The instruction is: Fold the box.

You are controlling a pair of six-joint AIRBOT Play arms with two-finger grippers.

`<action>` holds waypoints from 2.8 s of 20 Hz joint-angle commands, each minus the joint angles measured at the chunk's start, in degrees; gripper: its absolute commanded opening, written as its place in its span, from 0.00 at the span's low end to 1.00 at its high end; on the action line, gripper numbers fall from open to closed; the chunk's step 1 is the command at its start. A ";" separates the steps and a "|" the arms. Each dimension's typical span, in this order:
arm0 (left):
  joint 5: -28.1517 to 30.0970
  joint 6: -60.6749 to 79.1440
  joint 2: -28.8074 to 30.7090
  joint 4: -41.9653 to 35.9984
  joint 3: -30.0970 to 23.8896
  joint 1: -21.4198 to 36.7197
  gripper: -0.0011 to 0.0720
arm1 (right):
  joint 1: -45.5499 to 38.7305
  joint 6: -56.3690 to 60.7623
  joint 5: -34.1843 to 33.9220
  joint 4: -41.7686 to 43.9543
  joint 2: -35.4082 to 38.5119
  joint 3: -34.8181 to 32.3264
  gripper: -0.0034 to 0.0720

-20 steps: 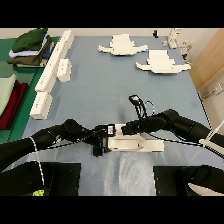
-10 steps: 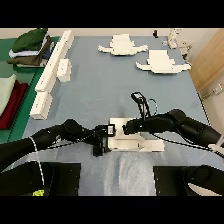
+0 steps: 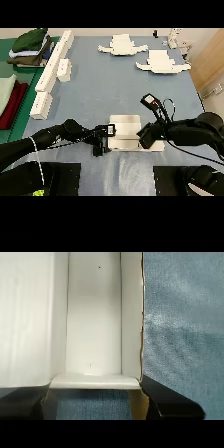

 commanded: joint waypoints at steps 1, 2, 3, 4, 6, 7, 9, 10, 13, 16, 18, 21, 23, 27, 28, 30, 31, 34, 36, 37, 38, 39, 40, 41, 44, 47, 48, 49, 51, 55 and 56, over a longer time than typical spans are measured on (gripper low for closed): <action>0.00 0.02 -0.02 0.02 0.02 0.04 0.71 | 0.02 -12.26 -9.01 -2.23 5.73 -2.43 0.41; 0.00 0.02 -0.02 0.00 0.02 0.04 0.71 | 0.02 -14.43 -8.98 -4.39 5.84 -3.02 0.66; 0.00 0.02 -0.02 0.00 0.02 0.04 0.71 | 0.02 -17.27 -8.90 -6.56 5.53 -3.61 0.80; 0.00 0.02 -0.02 0.00 0.02 0.04 0.71 | 0.02 -20.94 -8.85 -7.50 4.76 -4.11 0.84; 0.00 0.02 -0.02 0.00 0.02 0.04 0.71 | 0.02 -27.78 -7.85 -8.17 2.03 -5.25 0.84; 0.00 0.02 -0.02 0.00 0.02 0.04 0.71 | 0.02 -31.02 -6.69 -8.13 0.35 -5.81 0.84; 0.00 0.02 -0.02 0.00 0.02 0.04 0.71 | 0.04 -35.52 -4.13 -7.61 -2.49 -6.34 0.84; 0.00 0.02 -0.02 0.00 0.02 0.04 0.71 | 0.04 -37.20 -3.26 -7.43 -3.41 -6.47 0.84; 0.00 0.02 -0.02 0.00 0.04 0.04 0.71 | 0.04 -38.73 -1.49 -7.48 -4.24 -7.06 0.84; 0.00 0.02 -0.02 0.00 0.04 0.04 0.71 | 0.04 -40.17 2.43 -7.85 -4.35 -8.15 0.84; 0.00 0.02 -0.02 0.00 0.02 0.04 0.71 | 0.02 -40.59 5.16 -7.72 -4.35 -8.70 0.84; 0.00 0.02 -0.02 0.02 0.02 0.04 0.71 | 0.02 -40.59 6.43 -7.67 -5.53 -8.83 0.81; 0.00 0.02 -0.02 0.00 0.02 0.04 0.71 | 0.04 -40.63 6.91 -7.67 -6.78 -8.83 0.71; 0.00 0.02 -0.02 0.02 0.02 0.07 0.71 | 0.04 -41.66 7.17 -4.63 -7.21 -8.83 0.45; 0.00 0.02 -0.02 0.00 0.02 0.04 0.71 | 0.04 -41.64 7.19 -4.61 -7.19 -8.83 0.41; 0.00 0.02 -0.02 0.00 0.02 0.04 0.71 | 0.04 -41.64 7.19 -4.61 -7.19 -8.83 0.25; 0.00 0.02 -0.02 0.00 0.02 0.04 0.71 | 0.04 -41.64 7.19 -4.13 -7.19 -8.81 0.24; 0.00 0.02 -0.02 0.00 0.02 0.04 0.71 | 0.04 -42.73 7.65 -2.14 -7.19 -8.83 0.16; 0.00 0.02 -0.02 0.00 0.02 0.04 0.71 | 0.04 -44.46 9.05 -0.76 -7.21 -8.83 0.16; 0.00 0.02 -0.02 0.00 0.02 0.04 0.71 | 0.04 -45.16 9.73 -0.09 -7.37 -8.83 0.16; 0.00 0.02 -0.02 0.00 0.04 0.04 0.71 | 0.04 -45.55 10.01 0.28 -7.78 -8.83 0.16; 0.00 0.02 -0.02 0.00 0.02 0.04 0.71 | 0.04 -45.70 10.03 0.44 -8.33 -8.83 0.16; 0.00 0.02 -0.02 0.00 0.02 0.04 0.71 | 0.04 -45.70 10.01 0.63 -8.83 -8.83 0.16; 0.00 0.02 -0.02 0.00 0.02 0.04 0.71 | 0.04 -46.21 10.05 1.38 -9.29 -8.83 0.16; 0.00 0.02 -0.02 0.02 0.04 0.04 0.71 | 0.04 -47.80 10.25 3.72 -10.10 -8.83 0.16; 0.00 0.02 -0.02 0.02 0.02 0.04 0.71 | 0.04 -49.20 10.49 5.49 -10.67 -8.83 0.16; 0.00 0.02 -0.02 0.00 0.02 0.04 0.71 | 0.04 -49.22 10.62 5.53 -10.75 -8.83 0.17; 0.00 0.02 -0.02 0.00 0.02 0.04 0.71 | 0.04 -49.22 10.60 5.51 -10.78 -8.83 0.19; 0.00 0.02 -0.02 0.00 0.02 0.04 0.71 | 0.04 -49.18 10.60 5.46 -10.78 -8.83 0.59; 0.00 0.02 -0.02 0.02 0.02 0.04 0.71 | 0.04 -49.18 10.62 5.42 -10.78 -8.83 0.83; 0.00 0.02 -0.02 0.00 0.02 0.04 0.71 | 0.04 -49.18 10.62 5.40 -10.78 -8.83 0.83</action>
